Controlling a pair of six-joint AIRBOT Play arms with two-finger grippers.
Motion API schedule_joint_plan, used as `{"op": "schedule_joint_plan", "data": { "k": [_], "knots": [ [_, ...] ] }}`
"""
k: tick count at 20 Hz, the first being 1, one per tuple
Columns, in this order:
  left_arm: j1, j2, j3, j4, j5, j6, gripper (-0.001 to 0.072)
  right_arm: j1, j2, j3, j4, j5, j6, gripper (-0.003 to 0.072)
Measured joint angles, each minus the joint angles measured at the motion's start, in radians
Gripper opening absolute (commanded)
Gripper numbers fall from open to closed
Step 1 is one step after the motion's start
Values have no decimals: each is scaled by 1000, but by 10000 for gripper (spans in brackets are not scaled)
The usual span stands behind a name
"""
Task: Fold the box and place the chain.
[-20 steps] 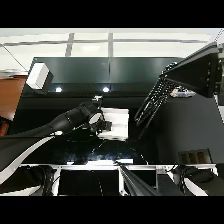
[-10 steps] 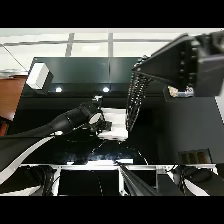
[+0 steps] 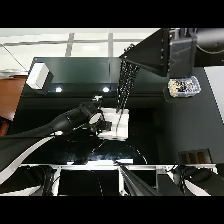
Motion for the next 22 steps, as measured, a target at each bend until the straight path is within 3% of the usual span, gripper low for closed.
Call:
{"op": "schedule_joint_plan", "data": {
  "k": [15,22],
  "knots": [
    [0,0,0,2,0,0,30,4,-8,-66,-218,123,77,20],
    [0,0,0,6,0,0,30,23,-4,-67,-233,170,92,20]
  ]
}}
